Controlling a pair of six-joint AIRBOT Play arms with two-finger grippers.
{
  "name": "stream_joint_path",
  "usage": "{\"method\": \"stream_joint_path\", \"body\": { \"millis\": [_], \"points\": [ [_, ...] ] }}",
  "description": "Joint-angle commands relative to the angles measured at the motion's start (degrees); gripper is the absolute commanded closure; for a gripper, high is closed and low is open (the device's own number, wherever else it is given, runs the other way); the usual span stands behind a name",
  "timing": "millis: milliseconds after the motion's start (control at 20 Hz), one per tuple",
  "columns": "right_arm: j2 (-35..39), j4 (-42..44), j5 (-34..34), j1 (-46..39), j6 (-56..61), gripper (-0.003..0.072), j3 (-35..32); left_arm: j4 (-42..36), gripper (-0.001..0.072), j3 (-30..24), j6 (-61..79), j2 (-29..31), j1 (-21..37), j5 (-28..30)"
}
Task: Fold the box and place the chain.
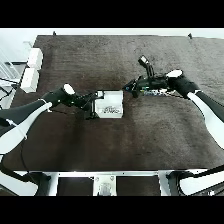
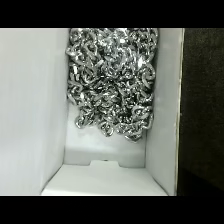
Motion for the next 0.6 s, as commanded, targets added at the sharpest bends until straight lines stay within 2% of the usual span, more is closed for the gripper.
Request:
{"method": "stream_joint_path", "body": {
  "millis": [0, 250, 300, 400, 550],
  "points": [
    [-1.01, -2.34, 5.18, 1.57, -0.85, 0.0683, 1.03, 0.0, 0.018, 0.02, 0.0, 0.02, 0.02, 0.0],
    [-0.94, -2.36, 14.71, 1.53, -0.37, 0.0681, 4.33, 0.0, 0.018, 0.02, 0.0, 0.02, 0.02, 0.02],
    [-0.96, -2.4, 15.32, 1.55, 0.26, 0.068, 5.03, 0.0, 0.018, 0.02, 0.0, 0.02, 0.02, 0.0],
    [-0.96, -2.84, 16.63, 1.84, 0.74, 0.0617, 5.38, 0.0, 0.018, 0.02, 0.0, 0.02, 0.02, 0.0],
    [-0.98, -8.09, 15.34, 3.56, 1.14, 0.0609, 5.35, 0.0, 0.018, 0.02, 0.02, 0.02, 0.02, 0.02]
  ]
}}
